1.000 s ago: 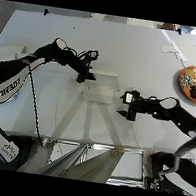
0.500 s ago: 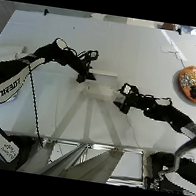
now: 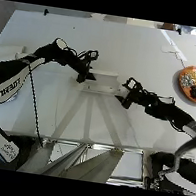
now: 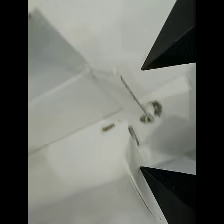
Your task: Fold the box and place the chain.
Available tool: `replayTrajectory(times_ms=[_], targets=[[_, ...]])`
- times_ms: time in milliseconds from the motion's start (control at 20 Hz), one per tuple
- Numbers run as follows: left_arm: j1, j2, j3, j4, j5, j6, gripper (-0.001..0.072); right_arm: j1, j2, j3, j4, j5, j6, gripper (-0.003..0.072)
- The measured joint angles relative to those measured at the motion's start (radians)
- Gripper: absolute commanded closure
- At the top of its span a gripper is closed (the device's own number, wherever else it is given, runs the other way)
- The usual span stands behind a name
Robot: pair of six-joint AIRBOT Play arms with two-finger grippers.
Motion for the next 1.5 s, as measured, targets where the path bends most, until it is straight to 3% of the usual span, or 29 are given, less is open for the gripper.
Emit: replayTrajectory(times_ms=[250, 500, 850, 1100, 1300, 1500], targets=[[0.0, 0.0, 0.0, 0.0, 0.0, 0.0, 0.0695, -0.016, -0.017, 0.019, -0.007, 0.049, -0.004, 0.0015], [0.0, 0.0, 0.0, 0.0, 0.0, 0.0, 0.0695, -0.051, 0.0, 0.022, -0.066, 0.013, 0.013, 0.0015], [0.0, 0.0, 0.0, 0.0, 0.0, 0.0, 0.0695, -0.092, 0.064, 0.007, -0.324, 0.139, 0.142, 0.0015], [0.0, 0.0, 0.0, 0.0, 0.0, 0.0, 0.0695, -0.027, 0.064, -0.008, -0.393, 0.151, 0.158, 0.0015], [0.0, 0.0, 0.0, 0.0, 0.0, 0.0, 0.0695, -0.006, 0.023, -0.013, -0.38, 0.149, 0.15, 0.0015], [0.0, 0.0, 0.0, 0.0, 0.0, 0.0, 0.0695, 0.0, -0.024, -0.014, -0.243, 0.148, 0.127, 0.0015]])
